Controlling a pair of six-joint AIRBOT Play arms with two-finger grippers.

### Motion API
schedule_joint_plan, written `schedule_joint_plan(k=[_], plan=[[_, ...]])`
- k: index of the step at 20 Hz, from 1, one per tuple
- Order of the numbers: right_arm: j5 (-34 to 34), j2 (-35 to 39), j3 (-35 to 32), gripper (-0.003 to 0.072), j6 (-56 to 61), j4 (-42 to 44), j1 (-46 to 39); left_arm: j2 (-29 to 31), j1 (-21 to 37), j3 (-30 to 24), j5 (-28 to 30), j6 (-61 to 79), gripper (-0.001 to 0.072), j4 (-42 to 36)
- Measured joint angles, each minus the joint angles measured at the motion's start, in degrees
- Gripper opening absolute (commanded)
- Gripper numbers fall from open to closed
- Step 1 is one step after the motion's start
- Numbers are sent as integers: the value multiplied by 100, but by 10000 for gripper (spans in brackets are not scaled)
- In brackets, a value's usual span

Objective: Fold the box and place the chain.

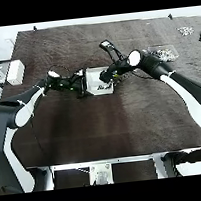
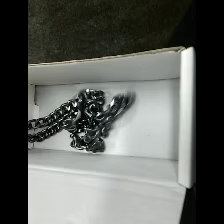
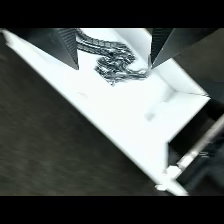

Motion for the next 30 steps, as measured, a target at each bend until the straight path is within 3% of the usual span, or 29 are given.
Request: schedule_joint_plan(k=[7, 11, 15, 19, 24, 27, 30], plan=[[387, 201, -136, 508, 85, -17, -1263, 0, 0, 0, 0, 2, 365, -2], [-540, 149, -463, 522, 608, 63, -2426, 0, 0, 0, 0, 2, 366, 0], [-1381, -271, -577, 522, 970, 691, -3226, 0, 0, 0, 0, 0, 366, 0], [-1895, -905, -343, 522, 1069, 1311, -3438, 0, 0, 0, 2, 0, 366, -2], [-2068, -1611, 380, 514, 1110, 1751, -3359, 2, 0, 0, 4, 2, 366, -2], [-2087, -1821, 614, 406, 1113, 1860, -3331, 0, 0, 0, 9, 2, 366, -2], [-2098, -2015, 721, 158, 1119, 1932, -3311, 0, 0, 0, 7, 2, 365, -2]])
